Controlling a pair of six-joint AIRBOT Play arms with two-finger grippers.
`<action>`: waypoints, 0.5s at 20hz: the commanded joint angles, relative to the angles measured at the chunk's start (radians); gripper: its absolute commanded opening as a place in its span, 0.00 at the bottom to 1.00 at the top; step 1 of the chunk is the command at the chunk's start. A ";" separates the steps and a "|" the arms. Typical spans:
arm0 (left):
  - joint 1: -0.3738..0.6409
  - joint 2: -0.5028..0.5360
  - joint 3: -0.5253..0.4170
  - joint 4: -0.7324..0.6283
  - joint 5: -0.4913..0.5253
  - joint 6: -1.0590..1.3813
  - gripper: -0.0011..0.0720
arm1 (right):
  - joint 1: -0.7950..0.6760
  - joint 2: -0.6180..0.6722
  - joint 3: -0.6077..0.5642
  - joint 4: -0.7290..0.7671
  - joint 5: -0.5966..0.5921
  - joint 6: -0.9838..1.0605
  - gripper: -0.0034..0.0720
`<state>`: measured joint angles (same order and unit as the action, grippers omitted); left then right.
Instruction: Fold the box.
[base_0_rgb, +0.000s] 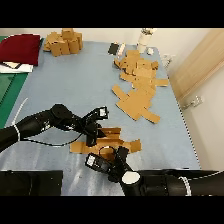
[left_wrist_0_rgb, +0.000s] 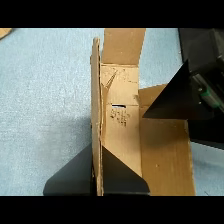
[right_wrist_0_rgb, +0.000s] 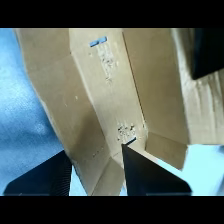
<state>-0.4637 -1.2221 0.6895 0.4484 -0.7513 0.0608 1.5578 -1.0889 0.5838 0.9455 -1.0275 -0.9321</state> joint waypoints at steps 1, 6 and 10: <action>0.000 0.000 0.001 0.000 0.000 0.000 0.03 | 0.000 0.007 0.001 -0.026 -0.002 -0.012 0.66; 0.000 0.000 0.001 0.000 0.000 0.000 0.03 | -0.042 0.050 -0.001 -0.040 0.019 -0.051 0.66; 0.000 0.000 0.001 0.000 0.000 0.000 0.03 | -0.183 0.105 -0.027 0.172 0.138 -0.237 1.00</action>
